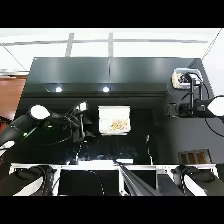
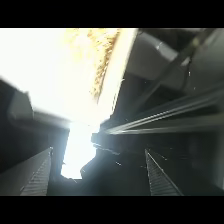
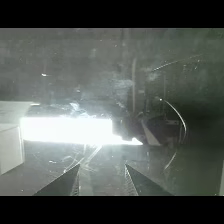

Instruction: Fold the box and place the chain.

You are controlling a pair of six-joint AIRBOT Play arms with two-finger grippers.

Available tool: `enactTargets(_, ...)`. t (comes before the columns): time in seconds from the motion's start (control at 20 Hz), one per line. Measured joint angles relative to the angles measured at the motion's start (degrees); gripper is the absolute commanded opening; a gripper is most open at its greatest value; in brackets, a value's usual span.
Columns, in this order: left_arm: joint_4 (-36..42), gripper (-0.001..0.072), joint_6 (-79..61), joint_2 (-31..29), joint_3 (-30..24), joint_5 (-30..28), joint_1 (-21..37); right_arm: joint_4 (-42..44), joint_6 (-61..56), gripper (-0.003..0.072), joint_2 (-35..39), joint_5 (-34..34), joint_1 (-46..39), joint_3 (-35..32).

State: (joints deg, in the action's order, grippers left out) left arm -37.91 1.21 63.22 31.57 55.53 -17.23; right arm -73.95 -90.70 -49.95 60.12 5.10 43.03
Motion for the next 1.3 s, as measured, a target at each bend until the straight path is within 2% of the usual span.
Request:
enactTargets(0.2,1.9,0.0717,-10.1,6.9,2.3,-3.3,-0.5,0.0,-0.7,0.0336,0.0,0.2,0.0,0.0)
enactTargets(0.45,1.5,0.0713,-13.9,12.0,4.8,-5.1,-2.1,0.0,-0.9,0.0336,0.0,0.2,0.0,0.0)
enactTargets(1.0,3.4,0.0710,-15.0,13.9,5.5,-8.0,-4.9,1.6,-1.0,0.0336,0.0,0.4,0.0,-0.4)
enactTargets(1.3,3.9,0.0710,-15.7,14.5,5.5,-7.3,-6.3,1.8,-1.0,0.0336,0.0,0.4,0.0,-0.4)
